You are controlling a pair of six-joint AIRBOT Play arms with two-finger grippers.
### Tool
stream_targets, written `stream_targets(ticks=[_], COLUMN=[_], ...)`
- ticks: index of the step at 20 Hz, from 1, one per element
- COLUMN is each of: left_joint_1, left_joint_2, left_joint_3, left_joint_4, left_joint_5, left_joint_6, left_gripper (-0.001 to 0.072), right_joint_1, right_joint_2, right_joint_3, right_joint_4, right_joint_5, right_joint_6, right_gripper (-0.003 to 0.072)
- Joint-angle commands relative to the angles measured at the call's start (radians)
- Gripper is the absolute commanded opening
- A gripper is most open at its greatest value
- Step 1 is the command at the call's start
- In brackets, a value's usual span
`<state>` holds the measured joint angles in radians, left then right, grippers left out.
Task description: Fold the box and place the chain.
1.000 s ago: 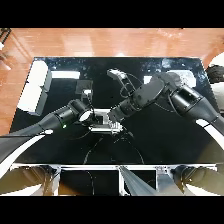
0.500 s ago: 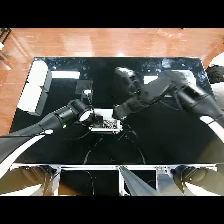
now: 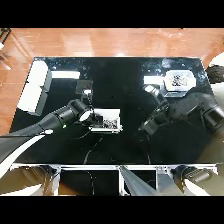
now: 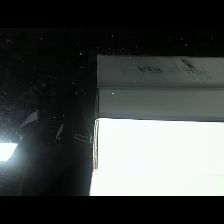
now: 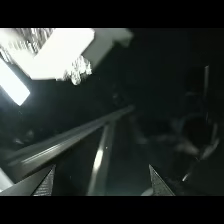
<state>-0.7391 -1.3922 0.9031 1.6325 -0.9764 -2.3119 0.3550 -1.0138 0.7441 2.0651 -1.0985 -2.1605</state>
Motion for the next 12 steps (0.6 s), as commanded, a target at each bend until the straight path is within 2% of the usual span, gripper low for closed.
stream_targets(ticks=[1,6,10,12], left_joint_1=[-0.001,-0.001,-0.001,-0.001], left_joint_2=[0.001,0.0,0.0,0.0], left_joint_3=[0.0,0.0,0.0,0.0], left_joint_4=[-0.004,-0.018,-0.018,-0.018], left_joint_5=[-0.001,0.0,-0.005,-0.007], left_joint_6=[0.0,0.0,0.001,0.001], left_gripper=[0.0017,0.0017,0.0017,0.0017], right_joint_1=[0.104,0.286,0.298,0.298], right_joint_2=[0.014,-0.017,-0.108,-0.138], right_joint_3=[-0.14,-0.152,-0.152,-0.152], right_joint_4=[0.036,0.036,0.037,0.037], right_joint_5=[0.239,0.486,0.643,0.66], right_joint_6=[-0.256,-0.38,-0.393,-0.407], right_gripper=[0.0695,0.0695,0.0695,0.0694])
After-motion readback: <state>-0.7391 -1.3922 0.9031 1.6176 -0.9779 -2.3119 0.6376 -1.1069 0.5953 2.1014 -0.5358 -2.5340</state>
